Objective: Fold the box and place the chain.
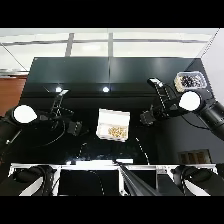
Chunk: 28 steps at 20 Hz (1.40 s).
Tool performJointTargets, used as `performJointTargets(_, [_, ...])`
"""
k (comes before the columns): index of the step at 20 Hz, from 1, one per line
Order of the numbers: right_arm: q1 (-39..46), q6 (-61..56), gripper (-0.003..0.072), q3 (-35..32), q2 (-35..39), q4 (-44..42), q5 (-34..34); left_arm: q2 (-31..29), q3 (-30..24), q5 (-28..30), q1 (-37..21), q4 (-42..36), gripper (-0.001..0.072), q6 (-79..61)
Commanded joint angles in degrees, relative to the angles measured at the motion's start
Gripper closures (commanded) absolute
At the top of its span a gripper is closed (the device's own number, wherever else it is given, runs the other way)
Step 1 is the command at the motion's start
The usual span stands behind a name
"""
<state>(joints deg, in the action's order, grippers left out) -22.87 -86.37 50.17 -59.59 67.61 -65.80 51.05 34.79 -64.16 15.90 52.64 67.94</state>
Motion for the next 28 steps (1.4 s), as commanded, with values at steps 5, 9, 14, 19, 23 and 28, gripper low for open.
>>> performJointTargets(5, [0.0,-1.7,0.0275,0.0,0.0,0.0,0.0,6.3,-2.2,3.3,-2.1,-10.9,-0.0011,-69.5])
performJointTargets(9, [0.0,-1.9,0.0275,0.0,0.0,0.0,0.2,16.0,-2.2,6.7,-0.2,-7.9,-0.0006,-77.7])
performJointTargets(14, [0.0,-2.8,0.0275,0.0,0.0,0.0,0.3,20.7,-1.7,12.1,4.8,-8.4,-0.0006,-77.7])
performJointTargets(19, [0.0,-2.8,0.0275,0.0,0.0,0.0,0.6,20.7,-1.5,19.1,7.2,-15.6,-0.0006,-78.7])
performJointTargets(23, [0.0,-2.8,0.0275,0.0,0.0,0.0,0.7,20.9,-1.5,17.8,7.3,-16.0,-0.0006,-79.6])
performJointTargets(28, [0.0,-2.8,0.0275,0.0,0.0,0.0,1.1,20.9,-1.5,16.8,8.4,-16.1,-0.0006,-82.8])
